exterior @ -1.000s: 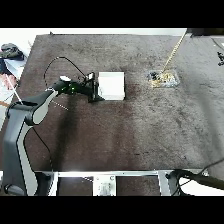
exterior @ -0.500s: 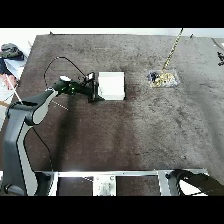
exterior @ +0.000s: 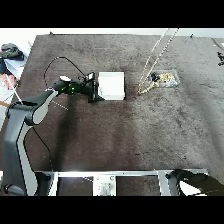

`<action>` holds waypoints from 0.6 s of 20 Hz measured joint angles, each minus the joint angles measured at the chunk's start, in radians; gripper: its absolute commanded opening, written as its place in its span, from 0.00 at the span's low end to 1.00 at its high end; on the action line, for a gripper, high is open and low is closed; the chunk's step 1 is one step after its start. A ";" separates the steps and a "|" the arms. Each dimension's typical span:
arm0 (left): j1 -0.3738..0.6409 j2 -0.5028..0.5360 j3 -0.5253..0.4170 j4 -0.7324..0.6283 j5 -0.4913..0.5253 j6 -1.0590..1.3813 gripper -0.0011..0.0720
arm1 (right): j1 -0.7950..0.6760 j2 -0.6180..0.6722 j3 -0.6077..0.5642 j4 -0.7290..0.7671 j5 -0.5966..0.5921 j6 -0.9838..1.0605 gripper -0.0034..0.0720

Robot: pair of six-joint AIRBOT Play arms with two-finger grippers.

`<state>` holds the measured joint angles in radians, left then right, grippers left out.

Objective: Fold the box and place the chain.

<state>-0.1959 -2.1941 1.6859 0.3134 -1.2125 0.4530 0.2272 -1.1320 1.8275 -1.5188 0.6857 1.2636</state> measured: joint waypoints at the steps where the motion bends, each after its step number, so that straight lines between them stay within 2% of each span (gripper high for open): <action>1: 0.000 0.000 0.000 0.000 0.000 0.000 0.74 | 0.001 -0.003 0.000 0.000 0.006 0.003 0.06; 8: 0.000 0.000 0.000 0.000 0.000 0.000 0.74 | 0.047 -0.010 0.000 0.093 0.023 0.010 0.06; 12: 0.000 0.000 0.000 0.000 0.000 0.000 0.74 | 0.115 -0.049 0.000 0.139 0.085 -0.015 0.06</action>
<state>-0.1959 -2.1941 1.6859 0.3134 -1.2125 0.4530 0.3420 -1.1812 1.8275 -1.3796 0.7712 1.2488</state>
